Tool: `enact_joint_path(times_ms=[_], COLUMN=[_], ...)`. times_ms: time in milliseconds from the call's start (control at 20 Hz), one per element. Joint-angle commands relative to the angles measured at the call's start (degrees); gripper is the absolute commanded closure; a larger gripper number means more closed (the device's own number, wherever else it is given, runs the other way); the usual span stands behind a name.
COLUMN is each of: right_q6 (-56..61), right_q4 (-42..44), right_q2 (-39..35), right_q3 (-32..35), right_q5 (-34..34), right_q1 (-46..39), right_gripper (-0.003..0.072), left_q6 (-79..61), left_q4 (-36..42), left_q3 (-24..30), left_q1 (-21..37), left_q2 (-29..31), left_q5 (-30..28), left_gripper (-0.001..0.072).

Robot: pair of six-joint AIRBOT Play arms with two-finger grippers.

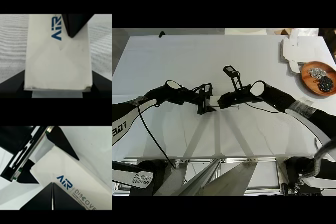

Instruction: Fold the box and place the chain.

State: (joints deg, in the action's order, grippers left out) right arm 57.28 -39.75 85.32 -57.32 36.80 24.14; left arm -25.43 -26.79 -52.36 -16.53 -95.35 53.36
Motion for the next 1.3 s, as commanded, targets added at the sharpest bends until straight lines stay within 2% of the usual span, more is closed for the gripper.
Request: enact_joint_path(times_ms=[0,150,550,700,900,1100,1250], right_q6=[1.0,1.0,1.0,1.0,-1.3,-4.9,-7.0], right_q4=[-1.5,-2.9,-2.0,-2.0,-1.3,2.8,6.1], right_q2=[0.8,1.1,-1.0,-4.7,-5.4,-5.1,-5.0], right_q3=[0.0,0.0,0.0,0.1,0.5,5.7,10.5], right_q5=[1.7,3.5,3.1,4.2,10.1,9.7,6.0], right_q1=[0.1,0.1,-1.2,-4.9,-11.0,-11.5,-11.5], right_gripper=[0.0674,0.0674,0.0674,0.0675,0.0677,0.0677,0.0678], left_q6=[0.0,0.0,0.0,0.0,-0.1,0.0,0.0], left_q4=[0.0,0.0,0.0,0.0,0.0,0.0,0.0], left_q3=[0.0,0.0,0.0,0.0,0.0,0.0,0.0], left_q1=[0.0,0.0,0.0,0.0,0.0,0.0,0.0], left_q2=[0.0,0.0,0.0,0.0,0.0,0.0,0.0], left_q5=[0.0,0.0,0.0,0.0,0.0,0.0,0.0], left_gripper=[0.0429,0.0429,0.0429,0.0429,0.0429,0.0429,0.0429])
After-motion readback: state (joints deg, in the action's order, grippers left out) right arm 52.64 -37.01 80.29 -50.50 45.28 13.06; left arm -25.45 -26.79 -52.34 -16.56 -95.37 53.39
